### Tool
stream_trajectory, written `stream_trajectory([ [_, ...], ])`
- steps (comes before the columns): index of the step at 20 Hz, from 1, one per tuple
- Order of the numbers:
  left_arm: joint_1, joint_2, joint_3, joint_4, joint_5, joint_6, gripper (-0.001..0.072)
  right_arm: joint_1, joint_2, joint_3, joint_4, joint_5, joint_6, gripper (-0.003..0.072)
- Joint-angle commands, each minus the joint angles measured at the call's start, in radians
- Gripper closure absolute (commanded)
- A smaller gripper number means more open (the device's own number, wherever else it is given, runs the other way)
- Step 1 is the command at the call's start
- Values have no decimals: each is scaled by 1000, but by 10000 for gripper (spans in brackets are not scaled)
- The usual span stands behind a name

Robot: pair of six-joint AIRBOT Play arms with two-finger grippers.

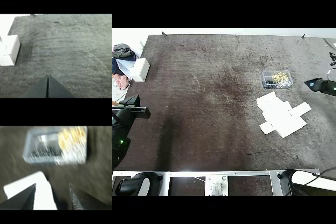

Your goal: Fold the box and place the chain.

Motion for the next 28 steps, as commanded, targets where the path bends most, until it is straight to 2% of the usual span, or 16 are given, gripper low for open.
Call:
stream_trajectory([
  [1, 0, 1, -1, 0, -1, 0, 699, -51, -205, 284, -317, 328, 130, 214],
  [4, 0, 1, -1, 0, -1, 0, 699, -44, -336, 453, -444, 394, 119, 214],
  [7, 0, 1, -1, 0, -1, 0, 699, -43, -425, 535, -489, 413, 76, 214],
  [11, 0, 1, -1, 0, -1, 0, 699, -18, -500, 533, -488, 464, -84, 213],
  [14, 0, 1, -1, 0, 0, 0, 699, -5, -533, 533, -435, 468, -89, 214],
  [20, 0, 1, -1, 0, -1, 0, 699, -4, -587, 507, -385, 584, -138, 217],
  [21, 0, 1, -1, 0, 0, 0, 699, -1, -587, 497, -365, 615, -143, 252],
  [22, 0, 1, -1, 0, 0, 0, 699, 3, -587, 491, -351, 651, -156, 349],
  [24, 0, 1, -1, 0, 0, 0, 699, 18, -587, 486, -349, 702, -167, 351],
  [25, 0, 1, -1, 0, 0, 0, 699, 26, -586, 486, -348, 702, -167, 419],
  [27, 0, 1, -1, 0, -1, 0, 699, 47, -586, 481, -349, 702, -167, 622],
  [28, 0, 1, -1, 0, -1, 0, 699, 60, -585, 477, -349, 703, -164, 673],
])
